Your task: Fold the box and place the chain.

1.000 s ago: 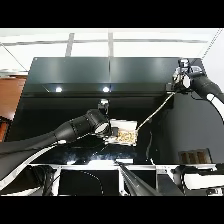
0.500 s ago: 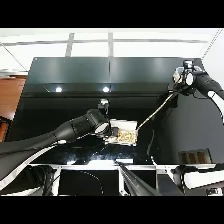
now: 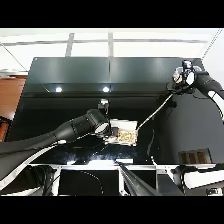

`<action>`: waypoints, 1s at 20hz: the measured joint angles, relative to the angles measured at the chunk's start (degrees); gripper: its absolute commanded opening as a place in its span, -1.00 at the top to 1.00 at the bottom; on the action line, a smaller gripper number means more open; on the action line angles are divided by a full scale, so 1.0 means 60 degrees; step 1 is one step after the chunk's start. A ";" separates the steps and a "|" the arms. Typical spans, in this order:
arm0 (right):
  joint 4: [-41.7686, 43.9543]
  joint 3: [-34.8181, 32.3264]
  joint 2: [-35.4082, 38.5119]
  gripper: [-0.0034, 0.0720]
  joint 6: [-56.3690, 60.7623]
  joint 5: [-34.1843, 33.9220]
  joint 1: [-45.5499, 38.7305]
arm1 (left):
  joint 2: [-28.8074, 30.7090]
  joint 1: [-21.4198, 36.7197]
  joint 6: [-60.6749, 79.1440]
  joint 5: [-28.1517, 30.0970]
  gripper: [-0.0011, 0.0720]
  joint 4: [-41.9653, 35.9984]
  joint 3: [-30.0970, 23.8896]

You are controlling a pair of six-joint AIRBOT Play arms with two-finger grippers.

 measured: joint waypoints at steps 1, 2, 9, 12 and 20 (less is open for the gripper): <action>0.0004 0.0000 0.0029 0.75 -0.0004 0.0135 0.0000 | 0.0000 0.0000 0.0000 0.0000 0.88 0.0000 0.0000; 0.0011 0.0000 0.0095 0.75 -0.0015 0.0299 0.0000 | 0.0000 0.0000 0.0000 0.0000 0.88 0.0000 0.0000; 0.0557 0.0011 0.1978 0.79 -0.1064 0.1814 0.0022 | 0.0000 0.0000 0.0000 0.0000 0.88 0.0000 0.0000; 0.1242 0.0000 0.3147 0.79 -0.1781 0.2524 0.0033 | 0.0000 0.0000 0.0000 0.0000 0.88 0.0000 0.0000; 0.1512 -0.1450 0.3366 -0.09 -0.2215 0.0885 -0.0149 | 0.0000 0.0000 0.0000 0.0000 0.88 0.0000 0.0000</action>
